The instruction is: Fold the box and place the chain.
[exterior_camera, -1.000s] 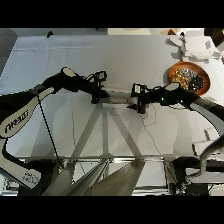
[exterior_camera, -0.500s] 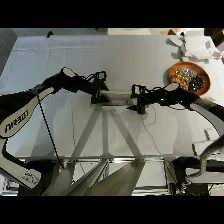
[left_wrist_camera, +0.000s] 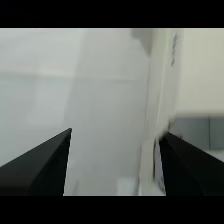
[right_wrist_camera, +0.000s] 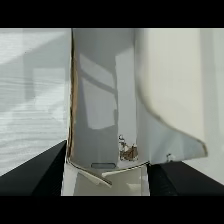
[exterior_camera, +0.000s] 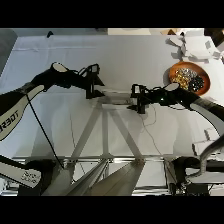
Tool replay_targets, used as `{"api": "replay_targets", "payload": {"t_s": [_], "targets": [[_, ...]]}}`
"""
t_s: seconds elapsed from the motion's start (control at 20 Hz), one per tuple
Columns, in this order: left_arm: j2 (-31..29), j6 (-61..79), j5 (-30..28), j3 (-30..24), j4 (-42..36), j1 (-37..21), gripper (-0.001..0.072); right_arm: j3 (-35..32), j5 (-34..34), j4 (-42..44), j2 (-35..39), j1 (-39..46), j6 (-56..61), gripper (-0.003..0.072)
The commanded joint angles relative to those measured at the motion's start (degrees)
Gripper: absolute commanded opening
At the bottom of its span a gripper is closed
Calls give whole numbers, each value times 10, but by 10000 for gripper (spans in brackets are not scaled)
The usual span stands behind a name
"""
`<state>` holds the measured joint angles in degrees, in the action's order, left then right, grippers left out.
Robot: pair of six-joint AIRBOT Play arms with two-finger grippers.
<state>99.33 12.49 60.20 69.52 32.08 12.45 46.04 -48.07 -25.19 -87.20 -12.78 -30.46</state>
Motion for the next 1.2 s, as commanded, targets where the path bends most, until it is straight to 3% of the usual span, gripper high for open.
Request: {"api": "replay_targets", "payload": {"t_s": [0.0,0.1,0.2,0.25,0.35,0.45,0.65,0.9,1.0,1.15], "targets": [[-14,-60,22,0,23,-34,601,0,-2,0,0,0,0,498],[-20,-75,50,0,26,-61,596,0,-2,0,0,0,0,498],[-21,-104,71,0,30,-76,490,0,-2,0,0,0,0,498],[-21,-119,83,0,37,-76,424,0,-2,0,0,0,0,498],[-21,-141,119,0,56,-66,169,0,-2,0,0,0,0,498],[-23,-141,145,0,75,-42,16,0,-2,0,0,0,0,498],[-50,-141,134,0,90,8,5,0,-2,0,0,0,0,498],[-69,-141,112,0,28,47,5,0,-2,0,0,0,0,498],[-65,-160,56,0,-14,49,5,0,-2,0,0,0,0,498],[-56,-259,-54,-1,-16,49,5,0,-2,0,0,0,0,498]]}}
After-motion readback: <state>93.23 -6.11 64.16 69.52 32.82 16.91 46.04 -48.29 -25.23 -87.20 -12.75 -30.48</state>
